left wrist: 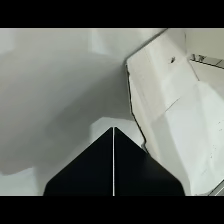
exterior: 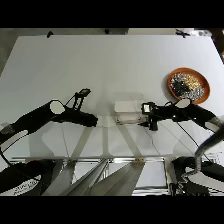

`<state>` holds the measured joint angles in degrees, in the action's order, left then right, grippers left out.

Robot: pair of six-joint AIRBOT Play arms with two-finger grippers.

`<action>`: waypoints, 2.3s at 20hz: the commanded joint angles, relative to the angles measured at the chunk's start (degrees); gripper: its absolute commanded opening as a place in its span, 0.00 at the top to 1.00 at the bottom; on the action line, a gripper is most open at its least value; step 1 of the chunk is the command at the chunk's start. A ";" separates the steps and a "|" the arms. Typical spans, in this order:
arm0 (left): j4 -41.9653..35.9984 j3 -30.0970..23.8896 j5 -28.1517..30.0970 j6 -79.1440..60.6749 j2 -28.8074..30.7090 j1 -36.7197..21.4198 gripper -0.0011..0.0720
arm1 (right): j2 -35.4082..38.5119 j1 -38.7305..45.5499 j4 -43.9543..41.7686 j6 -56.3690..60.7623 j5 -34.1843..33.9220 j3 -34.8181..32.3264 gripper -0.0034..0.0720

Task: Fold the box and place the chain.

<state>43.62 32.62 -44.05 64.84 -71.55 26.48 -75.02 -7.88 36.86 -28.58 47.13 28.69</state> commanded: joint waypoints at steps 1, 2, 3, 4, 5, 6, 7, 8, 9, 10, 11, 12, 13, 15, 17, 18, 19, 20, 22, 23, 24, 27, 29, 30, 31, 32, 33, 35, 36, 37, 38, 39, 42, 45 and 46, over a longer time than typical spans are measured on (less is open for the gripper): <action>-2.34 -0.02 2.08 -0.42 -0.07 0.94 0.97 | 0.02 -0.02 0.00 0.00 0.02 -0.02 0.43; -2.93 -0.02 2.56 -0.44 -0.07 1.14 0.97 | 0.02 -0.02 0.00 0.00 0.02 -0.02 0.43; -3.34 0.00 2.91 -0.44 -0.07 1.42 0.97 | 0.00 -0.02 0.00 0.00 0.00 0.00 0.43; -3.39 0.00 3.13 -0.44 -0.07 1.60 0.97 | 0.00 -0.02 0.00 0.00 0.02 -0.02 0.43; -3.58 0.00 3.26 -0.46 -0.09 1.86 0.97 | 0.00 -0.02 0.00 0.00 0.00 -0.02 0.43; -3.96 0.00 3.37 -0.57 -0.11 2.25 0.97 | 0.00 -0.02 0.00 0.00 0.02 -0.02 0.43; -4.00 0.00 3.37 -0.57 -0.15 2.54 0.97 | 0.02 -0.02 0.00 0.00 0.02 0.00 0.43; -4.02 0.00 3.37 -0.55 -0.22 2.80 0.97 | 0.00 -0.02 0.00 0.00 0.00 -0.02 0.43; -4.20 0.00 3.39 -0.57 -0.35 3.08 0.97 | 0.00 -0.02 0.00 0.00 0.02 -0.02 0.43; -4.31 0.00 3.48 -0.55 -0.63 3.34 0.97 | 0.00 -0.02 0.00 0.00 0.02 -0.02 0.43; -4.50 0.00 3.67 -0.57 -0.90 3.67 0.97 | 0.00 -0.02 0.00 0.00 0.02 -0.02 0.43; -4.70 0.00 3.93 -0.59 -1.07 4.04 0.97 | 0.00 -0.02 0.00 0.00 0.02 -0.02 0.43; -5.11 0.00 4.17 -0.76 -1.18 4.42 0.97 | 0.00 -0.02 0.00 0.00 0.02 -0.02 0.43; -7.15 0.00 4.20 -3.85 -1.18 5.11 0.97 | 0.00 -0.02 0.00 0.02 0.02 -0.02 0.43; -9.33 0.00 4.61 -5.51 -1.16 5.60 0.97 | 0.00 -0.02 0.00 0.00 0.02 -0.02 0.43; -9.90 0.00 4.96 -5.90 -1.16 5.75 0.97 | 0.00 -0.02 0.00 0.02 0.02 -0.02 0.43; -10.45 0.02 5.11 -6.49 -1.16 5.77 0.97 | 0.00 -0.02 0.00 0.02 0.02 -0.02 0.43; -10.64 0.02 5.18 -6.82 -1.14 5.75 0.97 | 0.00 -0.02 0.00 0.00 0.00 -0.02 0.43; -10.84 0.02 5.29 -6.82 -1.11 5.75 0.97 | 0.00 -0.02 0.00 0.00 0.00 -0.02 0.43; -11.17 0.02 5.35 -6.84 -1.11 5.75 0.97 | 0.00 -0.02 0.00 0.00 0.02 -0.02 0.43; -11.74 0.15 5.33 -7.28 -1.11 5.75 0.96 | 0.00 -0.02 0.00 0.00 0.02 -0.02 0.43; -12.76 1.14 5.53 -8.11 -0.24 5.75 0.94 | 0.00 -0.02 0.00 0.00 0.00 -0.02 0.43; -12.81 1.79 5.90 -8.13 0.70 5.75 0.89 | 0.02 -0.02 0.00 0.00 0.00 -0.02 0.43; -13.00 2.12 5.88 -8.11 0.74 5.75 0.83 | 0.00 -0.02 0.00 0.00 0.02 -0.02 0.43; -13.42 2.25 5.88 -8.11 0.74 5.77 0.83 | 0.00 -0.02 0.00 0.02 0.00 -0.02 0.43; -13.60 2.27 5.84 -8.09 0.74 5.77 0.82 | 0.00 -0.02 0.00 0.00 0.02 -0.02 0.43; -13.62 2.27 5.66 -8.07 0.74 5.77 0.74 | 0.00 -0.02 0.00 0.02 0.00 -0.02 0.43; -14.45 2.27 5.79 -8.11 0.74 6.38 0.69 | 0.00 -0.02 0.00 0.00 0.00 -0.02 0.43; -15.15 2.27 6.14 -8.11 0.74 6.88 0.69 | 0.00 -0.02 0.00 0.00 0.00 -0.02 0.43; -15.91 2.27 6.78 -8.20 0.72 7.50 0.62 | 0.00 -0.02 0.00 0.00 0.02 -0.02 0.43; -16.24 2.27 7.45 -8.28 0.72 8.09 0.58 | 0.00 -0.02 0.00 0.00 0.02 -0.02 0.43; -16.20 2.29 7.69 -8.28 0.72 8.41 0.57 | 0.02 -0.02 0.00 0.00 0.02 -0.02 0.43; -16.13 2.29 7.87 -8.26 0.72 8.68 0.37 | 0.00 -0.02 0.00 0.00 0.02 -0.02 0.43; -16.15 2.67 7.85 -8.20 0.68 9.11 0.37 | 0.00 -0.02 0.00 0.00 0.02 -0.02 0.43; -16.15 3.04 7.89 -8.04 0.61 9.57 0.37 | 0.00 -0.02 -0.02 0.02 0.02 -0.02 0.43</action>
<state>27.57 35.16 -36.29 56.60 -70.87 35.38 -75.02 -7.88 36.88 -28.58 47.13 28.69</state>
